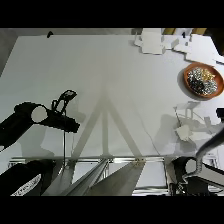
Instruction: Fold the box and place the chain.
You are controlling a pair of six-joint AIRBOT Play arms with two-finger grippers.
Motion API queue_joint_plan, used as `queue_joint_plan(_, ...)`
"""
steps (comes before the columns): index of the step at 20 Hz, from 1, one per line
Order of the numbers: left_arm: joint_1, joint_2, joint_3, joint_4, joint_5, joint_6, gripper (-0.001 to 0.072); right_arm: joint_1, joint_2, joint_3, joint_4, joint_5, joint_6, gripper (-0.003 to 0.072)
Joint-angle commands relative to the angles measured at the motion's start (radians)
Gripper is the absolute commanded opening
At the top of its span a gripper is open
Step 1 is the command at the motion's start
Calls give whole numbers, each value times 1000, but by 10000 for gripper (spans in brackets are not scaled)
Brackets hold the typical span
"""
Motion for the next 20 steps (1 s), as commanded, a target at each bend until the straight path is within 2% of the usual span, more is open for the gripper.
queue_joint_plan(1, -1, 0, 0, 0, 0, 0, 70, -40, -90, 1, -2, 13, -29, 507)
queue_joint_plan(3, -1, 0, 0, 0, 0, 0, 70, -40, -132, 1, -2, 19, -15, 357)
queue_joint_plan(4, -1, 0, 0, 0, 1, 0, 70, -40, -144, 1, -1, 20, -2, 225)
queue_joint_plan(5, -1, 0, 0, 0, 0, 0, 70, -33, -144, 1, 8, 31, 1, 31)
queue_joint_plan(7, -1, 0, 0, 0, 0, 0, 70, 14, -120, 1, 20, 68, 0, 24)
queue_joint_plan(10, -1, 0, 0, 0, 0, 0, 70, 161, -23, 1, 43, 116, -3, 24)
queue_joint_plan(13, -1, 0, 0, 0, 0, 0, 70, 322, 124, -5, 220, 97, -3, 24)
queue_joint_plan(15, -1, 0, 0, 0, 0, 0, 70, 398, 247, -52, 447, 13, -3, 24)
queue_joint_plan(17, -1, 0, 0, 0, 0, 0, 70, 471, 375, -158, 673, -100, -3, 24)
queue_joint_plan(20, -1, 0, 0, 0, 0, 0, 70, 616, 526, -344, 824, -267, 2, 24)
